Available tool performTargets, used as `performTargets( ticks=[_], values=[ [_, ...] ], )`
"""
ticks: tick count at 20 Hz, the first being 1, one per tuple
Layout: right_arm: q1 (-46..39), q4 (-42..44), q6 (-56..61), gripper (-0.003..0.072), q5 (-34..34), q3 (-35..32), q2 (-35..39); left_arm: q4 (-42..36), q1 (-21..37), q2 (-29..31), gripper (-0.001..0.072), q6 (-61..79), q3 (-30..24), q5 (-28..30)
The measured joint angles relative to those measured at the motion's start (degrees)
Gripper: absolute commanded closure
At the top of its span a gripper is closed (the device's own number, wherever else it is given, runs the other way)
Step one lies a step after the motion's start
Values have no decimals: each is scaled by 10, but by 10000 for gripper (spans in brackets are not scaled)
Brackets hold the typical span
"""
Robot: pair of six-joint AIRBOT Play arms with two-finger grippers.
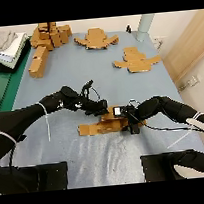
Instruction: Fold the box.
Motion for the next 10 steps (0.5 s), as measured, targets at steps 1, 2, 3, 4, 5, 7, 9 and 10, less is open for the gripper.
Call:
performTargets(
  ticks=[1, 2, 3, 4, 5, 7, 9, 10],
  values=[
    [0, 0, 0, 164, 0, 0, 0, 7, 0, -3, 696, -5, 0, 3],
    [0, 0, 0, 164, 0, 0, 0, 17, 0, -6, 696, -12, 0, 6],
    [0, 0, 0, 164, 0, 0, 0, 29, 0, -8, 696, -19, 0, 10],
    [0, 0, 0, 164, 0, 0, 0, 39, 0, -11, 696, -28, 0, 15],
    [0, 0, 0, 164, 0, 0, 0, 46, 0, -14, 696, -30, 0, 16],
    [0, 0, 0, 164, 0, 0, 0, 54, 0, -19, 696, -35, 0, 16],
    [0, 0, 0, 164, 0, 0, 0, 61, 6, -22, 697, -30, 3, 15],
    [0, 0, 0, 164, 0, 0, 0, 62, 11, -21, 697, -23, 6, 9]
  ],
)
